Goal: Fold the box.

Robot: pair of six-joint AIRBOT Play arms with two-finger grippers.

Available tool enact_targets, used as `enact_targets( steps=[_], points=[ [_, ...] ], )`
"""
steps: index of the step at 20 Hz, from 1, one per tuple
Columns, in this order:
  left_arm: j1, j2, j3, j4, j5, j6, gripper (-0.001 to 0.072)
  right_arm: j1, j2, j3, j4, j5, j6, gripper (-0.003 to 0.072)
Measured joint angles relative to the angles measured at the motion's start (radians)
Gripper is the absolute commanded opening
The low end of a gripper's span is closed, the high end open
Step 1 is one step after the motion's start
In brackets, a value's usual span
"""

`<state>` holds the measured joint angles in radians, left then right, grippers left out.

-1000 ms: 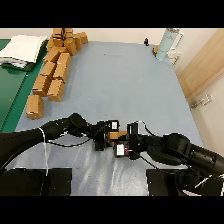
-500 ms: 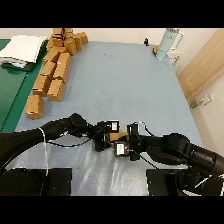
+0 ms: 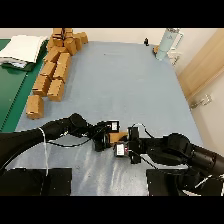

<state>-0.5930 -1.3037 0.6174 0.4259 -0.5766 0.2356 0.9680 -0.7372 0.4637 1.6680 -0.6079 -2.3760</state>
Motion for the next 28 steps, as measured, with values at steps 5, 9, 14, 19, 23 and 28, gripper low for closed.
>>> enact_targets(
  steps=[5, 9, 14, 19, 23, 28],
  points=[
    [0.000, 0.000, 0.000, 0.000, 0.001, 0.000, 0.0465, -0.014, 0.066, 0.005, -0.029, -0.034, 0.017, 0.0005],
    [0.000, 0.000, 0.000, 0.000, 0.001, 0.000, 0.0465, -0.035, 0.082, 0.003, -0.092, -0.071, 0.054, 0.0005],
    [0.000, 0.000, 0.000, 0.000, 0.001, 0.000, 0.0465, -0.043, 0.058, -0.001, -0.110, -0.083, 0.068, 0.0005],
    [0.000, 0.000, 0.000, 0.000, 0.001, 0.002, 0.0465, -0.042, 0.010, -0.004, -0.064, -0.083, 0.071, 0.0005],
    [0.000, 0.000, 0.000, 0.002, 0.001, 0.003, 0.0465, -0.039, -0.012, -0.007, -0.044, -0.080, 0.071, 0.0005],
    [0.000, 0.000, 0.000, 0.001, 0.001, 0.002, 0.0465, -0.038, -0.021, -0.007, -0.037, -0.080, 0.071, 0.0005]
  ],
)
